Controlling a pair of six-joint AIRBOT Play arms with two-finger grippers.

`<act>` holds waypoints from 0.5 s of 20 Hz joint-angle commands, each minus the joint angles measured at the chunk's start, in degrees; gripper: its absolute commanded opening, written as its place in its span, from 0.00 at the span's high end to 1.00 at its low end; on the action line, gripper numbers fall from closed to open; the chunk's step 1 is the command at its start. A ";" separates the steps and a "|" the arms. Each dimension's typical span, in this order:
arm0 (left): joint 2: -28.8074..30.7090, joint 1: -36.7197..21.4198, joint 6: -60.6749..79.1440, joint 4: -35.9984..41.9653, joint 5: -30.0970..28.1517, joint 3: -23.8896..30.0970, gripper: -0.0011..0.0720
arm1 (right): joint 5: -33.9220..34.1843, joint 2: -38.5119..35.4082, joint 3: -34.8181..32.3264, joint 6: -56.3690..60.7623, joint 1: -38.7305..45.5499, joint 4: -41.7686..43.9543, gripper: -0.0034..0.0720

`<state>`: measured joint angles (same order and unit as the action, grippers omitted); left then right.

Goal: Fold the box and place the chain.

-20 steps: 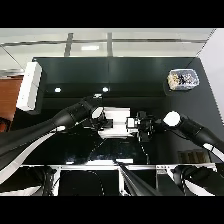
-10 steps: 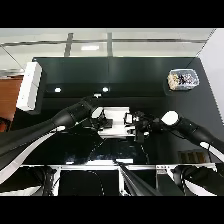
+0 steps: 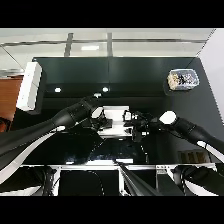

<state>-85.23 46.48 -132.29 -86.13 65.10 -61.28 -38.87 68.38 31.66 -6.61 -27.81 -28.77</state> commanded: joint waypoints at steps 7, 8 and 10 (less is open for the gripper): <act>-0.02 -0.04 0.04 0.28 -0.11 -0.02 0.95 | -1.73 0.07 0.04 2.12 -0.04 0.11 0.54; -0.02 -0.04 0.04 0.28 -0.11 -0.02 0.95 | -2.40 0.07 0.04 2.14 -0.04 -0.02 0.81; -0.02 -0.04 0.04 0.28 -0.09 -0.02 0.95 | -3.37 -0.13 0.04 4.33 -0.04 -0.22 0.93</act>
<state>-85.23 46.48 -132.18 -85.78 64.88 -61.28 -40.91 68.42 31.66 -4.82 -27.81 -28.69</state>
